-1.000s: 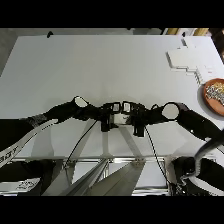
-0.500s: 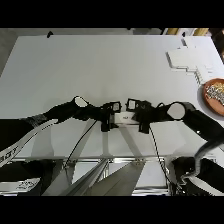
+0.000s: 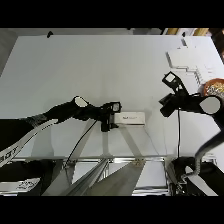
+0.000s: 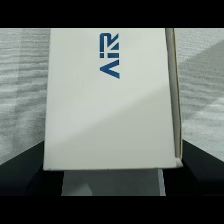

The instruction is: Fold the box and place the chain.

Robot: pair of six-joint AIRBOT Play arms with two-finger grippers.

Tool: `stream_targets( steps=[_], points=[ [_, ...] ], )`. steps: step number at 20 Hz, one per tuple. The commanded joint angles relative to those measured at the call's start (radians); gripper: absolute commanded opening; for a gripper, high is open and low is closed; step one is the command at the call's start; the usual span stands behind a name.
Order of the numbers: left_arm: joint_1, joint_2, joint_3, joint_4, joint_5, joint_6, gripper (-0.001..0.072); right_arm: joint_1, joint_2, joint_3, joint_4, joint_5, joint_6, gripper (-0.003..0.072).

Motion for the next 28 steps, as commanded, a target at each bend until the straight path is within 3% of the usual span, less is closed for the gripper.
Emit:
stream_targets(
  steps=[1, 21, 24, 28],
  points=[
    [0.000, 0.000, 0.000, 0.001, 0.001, 0.000, 0.0288, -0.086, -0.031, -0.026, -0.114, 0.021, 0.139, 0.0018],
    [0.005, 0.015, 0.000, 0.030, -0.021, -0.004, 0.0287, -0.096, -0.042, -0.026, -0.116, 0.051, 0.139, 0.0019],
    [0.058, 0.132, 0.000, 0.134, -0.024, -0.222, 0.0288, -0.096, -0.042, -0.026, -0.116, 0.051, 0.139, 0.0019],
    [0.226, 0.374, 0.000, 0.422, -0.021, -0.610, 0.0287, -0.096, -0.042, -0.026, -0.116, 0.051, 0.139, 0.0019]
  ],
)
